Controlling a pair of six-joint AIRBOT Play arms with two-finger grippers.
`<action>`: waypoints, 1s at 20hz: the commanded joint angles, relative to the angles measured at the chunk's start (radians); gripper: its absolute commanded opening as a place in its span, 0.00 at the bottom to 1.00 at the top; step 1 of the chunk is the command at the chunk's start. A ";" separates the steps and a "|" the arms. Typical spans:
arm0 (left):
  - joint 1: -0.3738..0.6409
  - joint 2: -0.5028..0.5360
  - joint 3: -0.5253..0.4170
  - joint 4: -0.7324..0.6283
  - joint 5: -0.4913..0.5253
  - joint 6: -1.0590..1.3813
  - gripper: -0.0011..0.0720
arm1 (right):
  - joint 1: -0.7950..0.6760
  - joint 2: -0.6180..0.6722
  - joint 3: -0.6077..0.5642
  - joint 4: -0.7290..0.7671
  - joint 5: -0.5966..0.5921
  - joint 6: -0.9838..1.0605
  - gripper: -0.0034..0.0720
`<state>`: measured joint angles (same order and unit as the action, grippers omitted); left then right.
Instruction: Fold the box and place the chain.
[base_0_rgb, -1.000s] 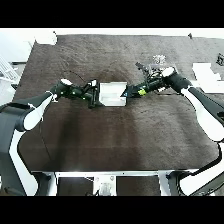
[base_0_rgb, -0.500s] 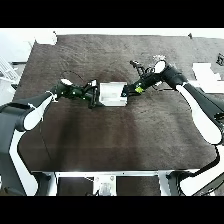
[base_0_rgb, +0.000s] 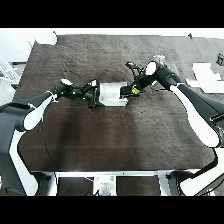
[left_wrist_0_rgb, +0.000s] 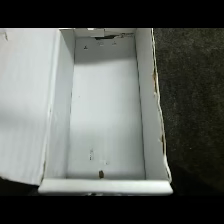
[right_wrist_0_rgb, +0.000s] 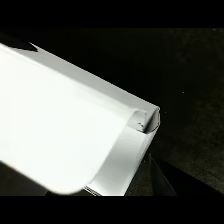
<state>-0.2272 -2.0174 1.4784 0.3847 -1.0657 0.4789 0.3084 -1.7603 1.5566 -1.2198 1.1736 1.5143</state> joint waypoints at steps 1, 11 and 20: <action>0.001 0.000 0.000 0.000 0.000 0.000 0.51 | 0.018 0.000 0.005 -0.041 -0.019 0.058 0.68; 0.001 0.000 0.000 0.000 0.000 0.000 0.51 | 0.068 -0.002 0.026 -0.144 -0.024 0.216 0.68; 0.001 0.000 0.000 0.000 -0.001 0.000 0.51 | 0.079 -0.029 0.027 -0.189 -0.020 0.295 0.68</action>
<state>-0.2272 -2.0174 1.4784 0.3847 -1.0664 0.4789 0.3851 -1.7790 1.5829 -1.3952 1.1515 1.7828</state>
